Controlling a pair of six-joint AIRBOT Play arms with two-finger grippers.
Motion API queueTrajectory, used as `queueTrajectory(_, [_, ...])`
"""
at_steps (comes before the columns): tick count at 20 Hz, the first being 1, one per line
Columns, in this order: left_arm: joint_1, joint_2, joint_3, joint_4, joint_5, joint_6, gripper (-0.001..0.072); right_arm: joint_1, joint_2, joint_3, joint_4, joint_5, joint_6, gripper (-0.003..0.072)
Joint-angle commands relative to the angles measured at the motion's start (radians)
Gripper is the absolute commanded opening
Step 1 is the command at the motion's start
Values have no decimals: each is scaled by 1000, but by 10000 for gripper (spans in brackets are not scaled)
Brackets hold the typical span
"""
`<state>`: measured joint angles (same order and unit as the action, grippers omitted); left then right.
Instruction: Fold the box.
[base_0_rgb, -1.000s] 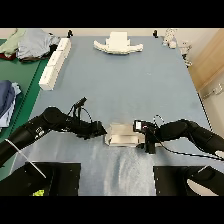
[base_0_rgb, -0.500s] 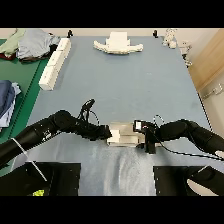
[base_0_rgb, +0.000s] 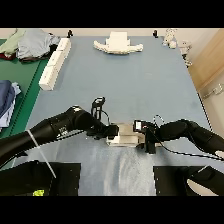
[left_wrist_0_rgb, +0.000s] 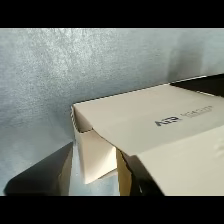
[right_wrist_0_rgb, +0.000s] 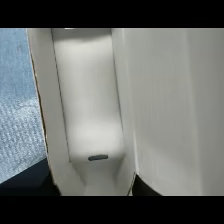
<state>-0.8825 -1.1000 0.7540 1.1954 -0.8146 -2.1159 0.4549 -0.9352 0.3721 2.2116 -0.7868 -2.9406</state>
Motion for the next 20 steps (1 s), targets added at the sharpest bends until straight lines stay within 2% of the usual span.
queueTrajectory(1, [-68,-90,90,118,-98,-147,401,0,0,1,0,0,0,462])
queueTrajectory(4, [-105,-153,151,176,-171,-218,401,0,0,1,0,0,0,462])
queueTrajectory(7, [-129,-201,194,204,-202,-260,401,0,0,1,0,0,0,462])
queueTrajectory(10, [-148,-243,225,248,-226,-290,362,0,0,1,0,0,0,463])
queueTrajectory(18, [-159,-318,274,288,-241,-348,341,0,0,0,0,0,0,462])
queueTrajectory(20, [-159,-325,283,294,-243,-346,195,0,0,0,0,0,0,462])
